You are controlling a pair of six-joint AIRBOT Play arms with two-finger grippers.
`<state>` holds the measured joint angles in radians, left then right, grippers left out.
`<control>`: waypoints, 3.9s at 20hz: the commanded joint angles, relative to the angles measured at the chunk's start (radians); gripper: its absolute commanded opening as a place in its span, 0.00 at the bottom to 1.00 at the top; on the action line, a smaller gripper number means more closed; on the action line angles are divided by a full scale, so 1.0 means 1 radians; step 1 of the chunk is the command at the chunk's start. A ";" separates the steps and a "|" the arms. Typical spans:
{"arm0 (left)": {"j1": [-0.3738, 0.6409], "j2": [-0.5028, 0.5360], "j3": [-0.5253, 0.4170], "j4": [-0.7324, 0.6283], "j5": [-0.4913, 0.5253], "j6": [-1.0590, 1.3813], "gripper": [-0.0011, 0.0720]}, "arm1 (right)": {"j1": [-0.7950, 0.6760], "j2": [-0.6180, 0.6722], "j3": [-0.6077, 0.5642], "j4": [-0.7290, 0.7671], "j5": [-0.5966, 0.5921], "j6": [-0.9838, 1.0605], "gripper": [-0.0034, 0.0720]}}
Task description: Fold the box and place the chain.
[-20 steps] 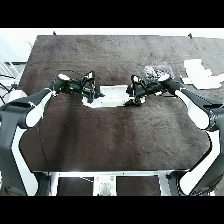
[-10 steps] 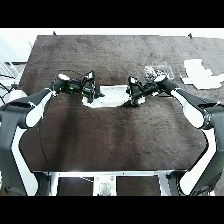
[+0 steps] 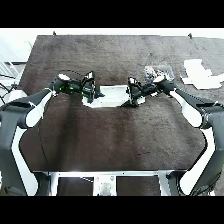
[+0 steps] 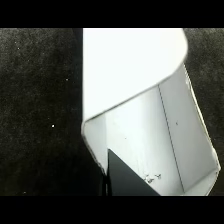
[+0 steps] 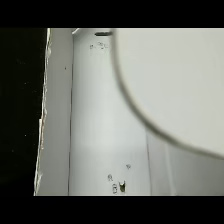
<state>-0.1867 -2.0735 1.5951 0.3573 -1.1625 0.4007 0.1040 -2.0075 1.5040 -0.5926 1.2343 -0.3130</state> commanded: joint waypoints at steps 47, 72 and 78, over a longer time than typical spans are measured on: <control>0.001 0.000 0.000 0.000 -0.001 0.000 0.04 | 0.007 -0.001 0.003 -0.017 0.005 -0.006 0.82; 0.121 0.216 0.008 -0.080 -0.296 -0.178 0.03 | 0.007 -0.001 0.003 -0.017 0.005 -0.006 0.82; 0.027 0.371 -0.219 0.003 -0.071 -0.157 0.03 | 0.007 -0.001 0.003 -0.017 0.005 -0.006 0.82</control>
<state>-0.1162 -1.7588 1.4647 0.3199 -1.3338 0.2401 0.1116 -2.0083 1.5063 -0.6102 1.2388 -0.3195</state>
